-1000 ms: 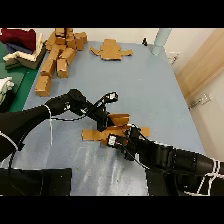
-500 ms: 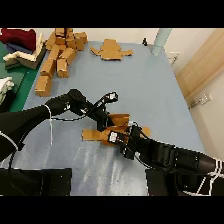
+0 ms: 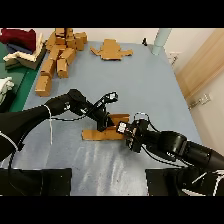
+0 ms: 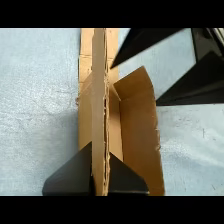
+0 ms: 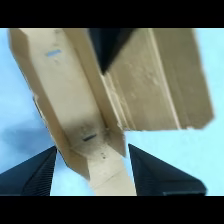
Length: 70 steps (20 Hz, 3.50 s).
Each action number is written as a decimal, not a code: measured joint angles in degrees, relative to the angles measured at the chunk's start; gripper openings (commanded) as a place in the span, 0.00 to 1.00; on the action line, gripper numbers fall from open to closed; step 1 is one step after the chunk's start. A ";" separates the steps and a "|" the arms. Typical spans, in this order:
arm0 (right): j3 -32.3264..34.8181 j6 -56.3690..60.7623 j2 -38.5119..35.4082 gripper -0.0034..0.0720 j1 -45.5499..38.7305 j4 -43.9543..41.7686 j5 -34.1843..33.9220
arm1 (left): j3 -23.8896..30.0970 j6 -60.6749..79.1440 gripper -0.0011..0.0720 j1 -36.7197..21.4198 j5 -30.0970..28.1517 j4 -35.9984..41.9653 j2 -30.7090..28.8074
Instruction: Fold the box.
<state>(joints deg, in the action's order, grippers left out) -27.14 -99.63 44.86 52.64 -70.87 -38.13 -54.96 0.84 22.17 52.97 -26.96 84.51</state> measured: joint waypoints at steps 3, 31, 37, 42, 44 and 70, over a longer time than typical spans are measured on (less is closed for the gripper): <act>-0.02 -16.46 0.07 1.00 -7.74 -12.66 2.40 | 0.00 0.00 0.03 0.00 0.02 -0.02 0.00; -7.26 -67.91 21.14 0.99 -28.37 -54.38 -10.14 | 0.00 0.00 0.03 0.00 0.09 -0.02 0.00; -7.26 -67.91 19.85 0.99 -28.35 -53.81 -10.56 | 0.00 0.00 0.03 0.00 0.02 0.00 0.00; -7.26 -67.93 19.69 0.99 -28.30 -53.59 -10.34 | 0.00 0.00 0.03 0.00 0.00 -0.02 0.00; -7.23 -67.95 20.00 0.99 -28.30 -53.51 -9.73 | 0.00 0.00 0.03 0.00 0.00 -0.02 0.00; -7.26 -71.45 22.43 0.76 -27.93 -53.59 -7.26 | 0.00 0.00 0.03 0.00 0.04 -0.02 0.00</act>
<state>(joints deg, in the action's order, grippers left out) -34.39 -171.09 67.29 24.71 -124.46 -45.39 -54.96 0.84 22.17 53.01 -26.98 84.51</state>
